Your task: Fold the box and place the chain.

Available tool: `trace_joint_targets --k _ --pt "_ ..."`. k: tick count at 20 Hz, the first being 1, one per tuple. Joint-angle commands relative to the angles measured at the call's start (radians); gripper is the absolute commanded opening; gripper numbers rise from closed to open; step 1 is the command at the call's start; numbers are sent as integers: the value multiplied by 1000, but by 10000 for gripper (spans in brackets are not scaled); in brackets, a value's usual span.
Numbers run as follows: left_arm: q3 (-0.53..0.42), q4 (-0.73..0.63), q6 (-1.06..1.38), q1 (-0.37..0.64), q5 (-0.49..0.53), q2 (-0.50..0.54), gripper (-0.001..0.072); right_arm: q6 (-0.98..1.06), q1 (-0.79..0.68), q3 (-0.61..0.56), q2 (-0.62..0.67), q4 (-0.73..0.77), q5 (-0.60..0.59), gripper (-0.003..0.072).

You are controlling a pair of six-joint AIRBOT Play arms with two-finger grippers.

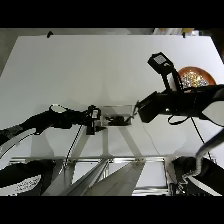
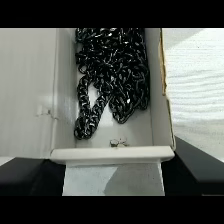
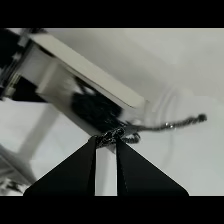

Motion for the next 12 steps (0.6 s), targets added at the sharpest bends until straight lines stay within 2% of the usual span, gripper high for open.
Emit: trace_joint_targets --k 1,4,6,9,12 --pt "1 0 0 0 0 1 138 -57 67 1 15 94 -150 13" --pt "1 0 0 0 0 1 138 -83 72 1 13 151 -254 13" --pt "1 0 0 0 0 1 138 -147 72 1 13 239 -304 13" --pt "1 0 0 0 0 1 138 -251 72 1 13 357 -349 13" --pt "1 0 0 0 0 1 138 -289 72 1 13 397 -356 13"
